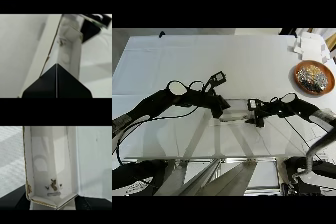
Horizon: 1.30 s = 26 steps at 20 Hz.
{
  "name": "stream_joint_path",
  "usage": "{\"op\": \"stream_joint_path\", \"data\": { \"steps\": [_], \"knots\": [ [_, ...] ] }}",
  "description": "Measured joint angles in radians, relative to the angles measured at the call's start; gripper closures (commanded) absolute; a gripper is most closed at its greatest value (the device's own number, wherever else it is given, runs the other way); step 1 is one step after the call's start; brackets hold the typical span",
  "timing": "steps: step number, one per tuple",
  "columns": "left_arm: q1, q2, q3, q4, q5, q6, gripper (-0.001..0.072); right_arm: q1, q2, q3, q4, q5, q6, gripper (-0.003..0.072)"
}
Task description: Fold the box and place the chain.
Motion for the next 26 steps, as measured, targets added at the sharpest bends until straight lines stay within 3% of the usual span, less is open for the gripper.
{"op": "stream_joint_path", "data": {
  "steps": [7, 15, 20, 26],
  "knots": [
    [-0.009, -0.089, 0.000, -0.082, 0.120, -0.060, 0.0705, 0.000, 0.000, 0.000, 0.000, 0.000, 0.000, 0.0233],
    [-0.008, -0.125, 0.000, -0.093, 0.130, -0.081, 0.0705, 0.000, 0.000, 0.000, 0.000, 0.000, 0.000, 0.0233],
    [0.013, -0.044, 0.000, 0.032, 0.064, -0.084, 0.0705, 0.000, 0.000, 0.000, 0.000, 0.000, 0.000, 0.0233],
    [0.063, 0.126, 0.000, 0.320, -0.147, -0.073, 0.0700, 0.000, 0.000, 0.000, 0.000, 0.000, 0.000, 0.0233]
  ]
}}
